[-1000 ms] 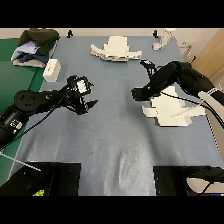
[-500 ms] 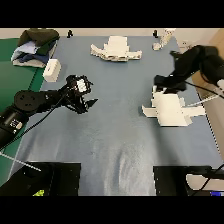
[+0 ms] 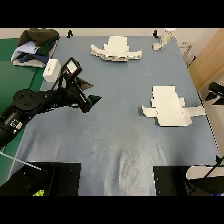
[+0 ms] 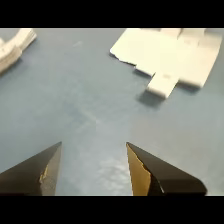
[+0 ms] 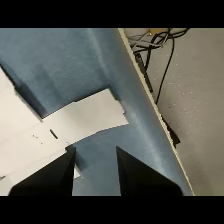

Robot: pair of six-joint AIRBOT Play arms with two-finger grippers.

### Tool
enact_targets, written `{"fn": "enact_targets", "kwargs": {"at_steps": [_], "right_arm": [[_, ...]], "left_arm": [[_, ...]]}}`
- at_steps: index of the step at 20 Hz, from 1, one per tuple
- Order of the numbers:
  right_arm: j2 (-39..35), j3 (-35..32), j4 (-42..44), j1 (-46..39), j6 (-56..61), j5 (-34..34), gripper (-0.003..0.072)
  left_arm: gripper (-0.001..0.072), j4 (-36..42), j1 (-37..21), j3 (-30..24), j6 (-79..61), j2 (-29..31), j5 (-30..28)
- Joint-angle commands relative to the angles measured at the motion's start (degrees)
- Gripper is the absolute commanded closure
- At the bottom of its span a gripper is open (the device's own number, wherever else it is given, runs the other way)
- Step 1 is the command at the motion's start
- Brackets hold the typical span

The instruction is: Fold the box.

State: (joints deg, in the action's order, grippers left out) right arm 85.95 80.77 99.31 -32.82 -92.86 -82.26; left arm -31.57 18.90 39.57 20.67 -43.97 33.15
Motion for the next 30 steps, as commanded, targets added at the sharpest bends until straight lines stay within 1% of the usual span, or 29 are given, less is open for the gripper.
{"fn": "enact_targets", "kwargs": {"at_steps": [1, 4, 6, 10, 12, 14, 17, 19, 21, 22, 23, 24, 25, 27, 30], "right_arm": [[5.5, 2.1, 7.8, -9.5, -10.1, -2.3, 0.0306], [9.0, 3.2, 10.6, -11.6, -16.7, -2.1, 0.0306], [11.8, 4.4, 11.2, -11.9, -18.8, -2.2, 0.0306], [16.4, 6.9, 18.4, -11.8, -23.8, -4.2, 0.0306], [17.6, 7.3, 19.1, -11.8, -24.5, -4.2, 0.0306], [18.2, 7.3, 19.8, -11.8, -24.9, -4.5, 0.0335], [19.1, 7.2, 20.1, -11.8, -25.7, -5.7, 0.0336], [19.5, 7.1, 20.7, -11.7, -25.7, -6.8, 0.0407], [19.8, 5.9, 23.0, -11.3, -25.9, -8.3, 0.0409], [19.8, 5.2, 24.6, -10.6, -26.7, -9.3, 0.0513], [19.8, 5.0, 26.0, -9.6, -27.2, -10.3, 0.0635], [19.8, 5.0, 28.2, -8.2, -27.2, -11.2, 0.0640], [19.6, 5.0, 30.7, -6.7, -27.3, -11.9, 0.0685], [18.6, 5.0, 35.3, -2.6, -27.2, -12.9, 0.0685], [14.5, 3.7, 37.2, 5.0, -26.2, -12.2, 0.0685]], "left_arm": [[0.0114, 0.5, -0.1, 0.1, 26.3, -0.2, -0.2], [0.0113, 0.5, -0.1, 0.1, 38.4, -0.5, -0.2], [0.0113, 0.5, -0.1, 0.1, 38.9, -0.5, -0.2], [0.0113, 0.6, 0.0, 0.1, 39.0, -0.5, -0.1], [0.0113, 0.6, 0.0, 0.1, 39.0, -0.5, -0.1], [0.0112, 0.8, 0.0, 0.1, 39.0, -0.5, -0.1], [0.0112, 1.0, 0.0, 0.1, 39.0, -0.5, -0.1], [0.0113, 1.0, 0.0, 0.1, 39.0, -0.5, -0.1], [0.0113, 1.0, 0.0, 0.1, 39.0, -0.5, -0.1], [0.0113, 1.0, 0.0, 0.1, 39.0, -0.5, -0.1], [0.0113, 1.3, 0.0, 0.1, 39.0, -0.5, -0.1], [0.0113, 1.6, 0.0, 0.1, 39.0, -0.5, -0.1], [0.0113, 2.0, 0.0, 0.1, 39.0, -0.5, 0.0], [0.0113, 2.1, 0.0, 0.1, 39.6, -0.5, 0.9], [0.0114, 2.0, -1.4, 0.1, 43.3, -0.5, 2.3]]}}
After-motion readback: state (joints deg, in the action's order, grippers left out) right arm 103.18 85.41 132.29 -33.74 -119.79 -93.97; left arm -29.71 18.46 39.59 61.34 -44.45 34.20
